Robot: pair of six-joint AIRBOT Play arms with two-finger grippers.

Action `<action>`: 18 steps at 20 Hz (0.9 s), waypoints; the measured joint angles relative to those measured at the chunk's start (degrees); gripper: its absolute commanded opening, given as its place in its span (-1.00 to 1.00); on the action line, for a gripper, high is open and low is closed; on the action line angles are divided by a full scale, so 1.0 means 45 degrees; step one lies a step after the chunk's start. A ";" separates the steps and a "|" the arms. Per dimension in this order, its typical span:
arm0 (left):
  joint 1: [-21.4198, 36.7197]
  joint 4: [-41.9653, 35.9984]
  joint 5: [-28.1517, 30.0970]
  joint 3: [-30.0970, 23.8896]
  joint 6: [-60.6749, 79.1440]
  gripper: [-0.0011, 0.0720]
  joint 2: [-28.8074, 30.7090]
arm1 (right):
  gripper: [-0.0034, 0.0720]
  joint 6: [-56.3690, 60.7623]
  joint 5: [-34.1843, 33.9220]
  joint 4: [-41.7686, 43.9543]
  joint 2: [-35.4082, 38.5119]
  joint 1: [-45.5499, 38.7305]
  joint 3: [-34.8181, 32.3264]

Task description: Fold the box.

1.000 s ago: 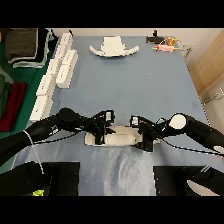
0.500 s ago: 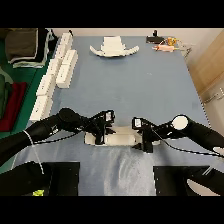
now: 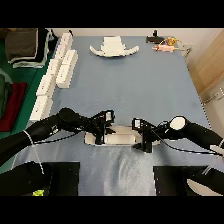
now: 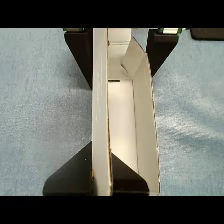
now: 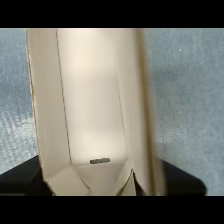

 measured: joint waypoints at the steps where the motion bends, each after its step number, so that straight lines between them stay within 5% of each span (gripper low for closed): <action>1: 0.0000 0.0000 0.0000 0.0000 0.0000 -0.93 0.0000 | 0.41 -0.0005 -0.0097 0.0024 -0.0015 -0.0005 0.0000; 18: 0.0005 0.0000 -0.0015 0.0000 0.0000 -0.93 -0.0005 | 0.45 -0.0053 -0.0083 -0.0180 -0.0039 -0.0010 0.0005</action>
